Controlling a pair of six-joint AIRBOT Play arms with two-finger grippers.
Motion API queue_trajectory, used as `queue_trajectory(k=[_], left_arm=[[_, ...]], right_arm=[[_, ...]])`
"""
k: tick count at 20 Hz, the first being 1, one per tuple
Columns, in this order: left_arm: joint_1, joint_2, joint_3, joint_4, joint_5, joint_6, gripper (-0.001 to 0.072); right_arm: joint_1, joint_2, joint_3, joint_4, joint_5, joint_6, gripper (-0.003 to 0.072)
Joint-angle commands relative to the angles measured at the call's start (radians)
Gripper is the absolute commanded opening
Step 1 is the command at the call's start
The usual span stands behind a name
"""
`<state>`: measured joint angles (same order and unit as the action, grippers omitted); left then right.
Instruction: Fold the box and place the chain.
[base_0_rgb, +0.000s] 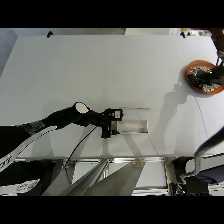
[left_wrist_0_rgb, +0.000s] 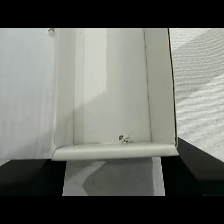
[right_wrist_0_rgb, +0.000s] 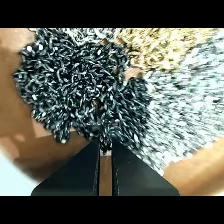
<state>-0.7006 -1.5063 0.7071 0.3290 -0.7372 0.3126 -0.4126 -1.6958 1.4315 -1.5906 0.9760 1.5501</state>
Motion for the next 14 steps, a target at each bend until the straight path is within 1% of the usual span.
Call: queue_trajectory(k=[1,4,6,9,14], left_arm=[[0.001,0.000,0.000,0.000,0.000,0.000,0.0274],[0.001,0.000,0.000,0.000,0.000,0.000,0.0274],[0.001,0.000,0.000,0.000,0.000,0.000,0.0274],[0.001,0.000,0.000,0.000,0.000,0.000,0.0274],[0.001,0.000,0.000,0.000,0.000,0.000,0.0274]], right_arm=[[0.000,0.105,0.000,-0.006,0.060,-0.068,0.0019],[0.000,0.246,0.000,0.011,0.169,-0.130,0.0019],[0.000,0.346,0.000,0.060,0.261,-0.177,0.0019],[0.000,0.493,0.000,0.158,0.395,-0.207,0.0019],[0.000,0.686,0.000,0.362,0.554,-0.225,0.0020]])
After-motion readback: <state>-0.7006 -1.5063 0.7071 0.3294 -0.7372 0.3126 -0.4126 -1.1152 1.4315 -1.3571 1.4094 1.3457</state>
